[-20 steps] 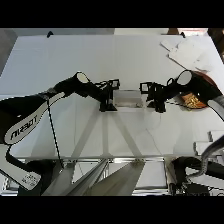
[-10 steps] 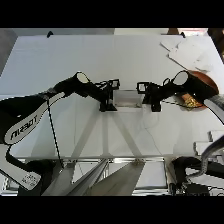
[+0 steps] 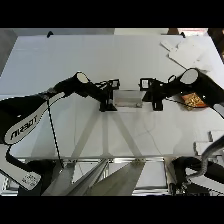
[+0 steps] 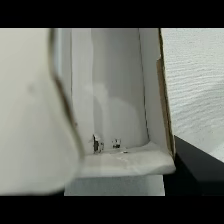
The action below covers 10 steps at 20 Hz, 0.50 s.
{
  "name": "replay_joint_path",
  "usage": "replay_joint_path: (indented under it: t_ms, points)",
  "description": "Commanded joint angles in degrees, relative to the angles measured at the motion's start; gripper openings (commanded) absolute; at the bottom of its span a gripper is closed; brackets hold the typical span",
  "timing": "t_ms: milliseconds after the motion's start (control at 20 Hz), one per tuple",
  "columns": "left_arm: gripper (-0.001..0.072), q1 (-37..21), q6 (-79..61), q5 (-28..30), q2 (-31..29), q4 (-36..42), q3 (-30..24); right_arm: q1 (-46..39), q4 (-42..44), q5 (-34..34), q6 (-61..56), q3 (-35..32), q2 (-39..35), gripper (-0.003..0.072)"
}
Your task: Fold the box and place the chain.
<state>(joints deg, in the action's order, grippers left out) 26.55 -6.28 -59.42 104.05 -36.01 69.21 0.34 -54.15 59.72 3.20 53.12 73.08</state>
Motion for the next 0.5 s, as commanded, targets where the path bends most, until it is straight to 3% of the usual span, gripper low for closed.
replay_joint_path:
  t_ms: [0,200,450]
  points:
    - [0.0335,-0.02,-0.02,0.02,0.04,0.0,-0.02,0.07,14.6,-7.08,-0.17,-0.02,0.11,0.0015]
    - [0.0335,-0.02,-0.02,0.02,0.04,0.0,-0.02,0.07,19.93,-19.23,-0.37,-0.02,5.09,0.0015]
    - [0.0335,-0.02,-0.02,0.02,0.04,0.0,-0.02,0.07,19.89,-18.14,-0.37,-0.02,11.45,0.0016]
